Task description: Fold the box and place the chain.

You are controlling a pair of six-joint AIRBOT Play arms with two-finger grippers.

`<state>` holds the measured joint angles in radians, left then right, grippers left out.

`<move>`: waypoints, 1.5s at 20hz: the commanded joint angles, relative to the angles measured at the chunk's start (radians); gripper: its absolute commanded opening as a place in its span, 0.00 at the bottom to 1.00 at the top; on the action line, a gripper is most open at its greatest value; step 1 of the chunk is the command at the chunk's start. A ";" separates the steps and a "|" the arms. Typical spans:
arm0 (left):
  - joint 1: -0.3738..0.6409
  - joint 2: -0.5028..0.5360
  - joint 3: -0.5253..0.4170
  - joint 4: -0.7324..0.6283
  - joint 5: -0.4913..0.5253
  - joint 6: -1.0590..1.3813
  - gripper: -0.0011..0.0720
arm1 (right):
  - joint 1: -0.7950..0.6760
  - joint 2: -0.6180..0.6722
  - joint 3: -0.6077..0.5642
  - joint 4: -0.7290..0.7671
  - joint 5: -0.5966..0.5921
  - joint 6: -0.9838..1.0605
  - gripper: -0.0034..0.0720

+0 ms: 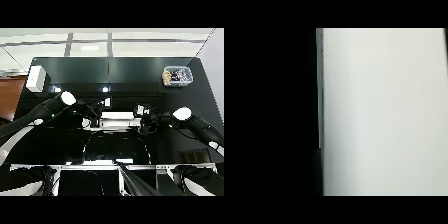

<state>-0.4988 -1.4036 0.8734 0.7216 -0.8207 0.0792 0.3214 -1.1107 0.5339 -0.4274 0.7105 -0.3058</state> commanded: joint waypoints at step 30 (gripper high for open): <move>0.000 0.000 0.000 0.000 0.002 0.000 0.05 | 0.057 -0.192 0.054 -0.117 -0.035 0.067 0.99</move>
<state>-0.4988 -1.4036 0.8734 0.7212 -0.8196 0.0792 0.3775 -1.2987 0.5838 -0.5385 0.6907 -0.2592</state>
